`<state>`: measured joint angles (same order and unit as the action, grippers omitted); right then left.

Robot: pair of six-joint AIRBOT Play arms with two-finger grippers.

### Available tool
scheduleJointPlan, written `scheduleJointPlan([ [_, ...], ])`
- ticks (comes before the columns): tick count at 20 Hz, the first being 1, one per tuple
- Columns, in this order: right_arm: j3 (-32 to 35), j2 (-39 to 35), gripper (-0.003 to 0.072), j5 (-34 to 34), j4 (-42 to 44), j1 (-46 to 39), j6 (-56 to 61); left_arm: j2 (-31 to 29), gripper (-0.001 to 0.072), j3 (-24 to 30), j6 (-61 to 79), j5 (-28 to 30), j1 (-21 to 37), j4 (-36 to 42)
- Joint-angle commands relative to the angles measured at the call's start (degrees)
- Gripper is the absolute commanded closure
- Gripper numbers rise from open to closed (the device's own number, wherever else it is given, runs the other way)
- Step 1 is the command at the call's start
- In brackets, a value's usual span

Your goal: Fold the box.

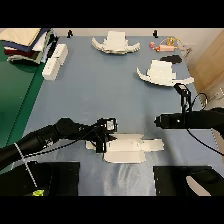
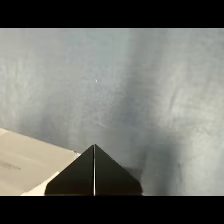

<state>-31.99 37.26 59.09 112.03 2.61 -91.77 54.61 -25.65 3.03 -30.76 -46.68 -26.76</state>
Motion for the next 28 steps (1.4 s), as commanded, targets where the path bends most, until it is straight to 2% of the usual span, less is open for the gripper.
scheduleJointPlan([
  [1,0.0,-2.3,0.0684,6.8,1.5,0.0,-0.2,0.0,0.0694,0.0,-0.1,0.7,0.0,0.0],
  [6,0.0,-6.9,0.0684,14.6,4.3,0.2,-0.3,0.0,0.0693,0.0,-0.1,0.6,0.0,0.0],
  [10,0.1,-9.2,0.0683,18.6,4.5,5.8,-0.3,0.0,0.0693,0.0,-0.1,0.6,0.0,0.0],
  [14,0.3,-10.3,0.0684,18.9,3.5,18.6,-0.4,0.0,0.0694,0.0,-0.1,0.6,0.0,0.0],
  [18,2.4,-11.2,0.0682,15.5,-1.2,39.1,-1.0,0.0,0.0693,0.0,-0.1,0.6,0.0,0.0],
  [19,3.7,-11.1,0.063,13.5,-3.0,43.9,-1.1,0.0,0.0693,0.0,-0.1,0.6,0.0,0.0],
  [20,5.5,-11.0,0.0388,9.6,-6.5,48.7,-1.2,0.0,0.0694,0.0,-0.1,0.6,0.0,0.0],
  [21,7.1,-10.2,0.0226,5.4,-10.8,52.7,-1.2,0.0,0.0693,0.0,-0.1,0.6,0.0,0.0],
  [23,9.4,-7.4,0.0039,-2.8,-19.9,58.7,-1.2,0.0,0.0693,0.0,-0.1,0.6,0.0,0.0],
  [24,10.1,-5.0,0.0014,-5.9,-23.5,60.6,-1.2,0.0,0.0694,0.0,-0.1,0.6,0.0,0.0],
  [28,10.2,5.1,0.0014,-11.0,-31.4,62.2,-1.2,0.0,0.0694,0.0,-0.1,0.6,0.0,0.0],
])
